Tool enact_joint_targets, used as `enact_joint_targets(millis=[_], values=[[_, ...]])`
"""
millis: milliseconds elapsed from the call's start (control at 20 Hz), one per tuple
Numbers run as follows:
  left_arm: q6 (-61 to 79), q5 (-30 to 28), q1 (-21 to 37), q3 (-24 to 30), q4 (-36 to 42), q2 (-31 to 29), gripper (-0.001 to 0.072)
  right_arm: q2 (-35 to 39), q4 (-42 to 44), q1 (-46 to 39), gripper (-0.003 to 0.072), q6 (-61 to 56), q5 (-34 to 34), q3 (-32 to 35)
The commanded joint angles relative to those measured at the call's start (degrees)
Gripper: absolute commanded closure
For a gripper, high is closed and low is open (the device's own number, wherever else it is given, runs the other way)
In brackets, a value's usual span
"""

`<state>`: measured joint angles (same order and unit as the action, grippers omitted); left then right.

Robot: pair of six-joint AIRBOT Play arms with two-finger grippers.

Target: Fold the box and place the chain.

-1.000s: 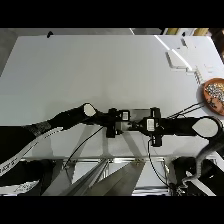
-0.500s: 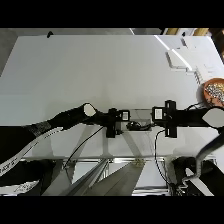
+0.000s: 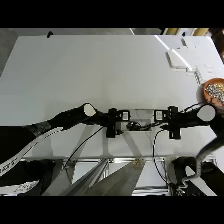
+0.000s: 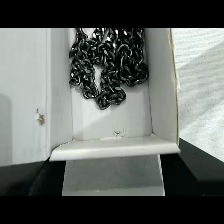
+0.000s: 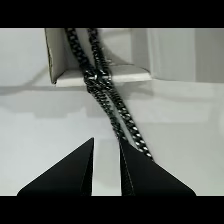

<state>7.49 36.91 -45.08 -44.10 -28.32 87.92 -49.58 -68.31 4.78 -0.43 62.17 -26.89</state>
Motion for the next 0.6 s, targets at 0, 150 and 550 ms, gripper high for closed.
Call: enact_joint_targets(millis=[0,150,550], values=[[0.0,-0.02,-0.02,0.02,-0.02,0.0,0.0578,-4.22,1.11,1.38,0.0515,3.96,-3.32,0.83],[0.02,0.0,-0.02,0.02,-0.02,0.0,0.0578,-8.13,1.16,3.19,0.052,3.96,-4.87,0.83],[0.0,-0.02,-0.02,0.02,-0.02,0.0,0.0578,-9.6,1.11,3.96,0.065,3.69,-6.49,0.83]])
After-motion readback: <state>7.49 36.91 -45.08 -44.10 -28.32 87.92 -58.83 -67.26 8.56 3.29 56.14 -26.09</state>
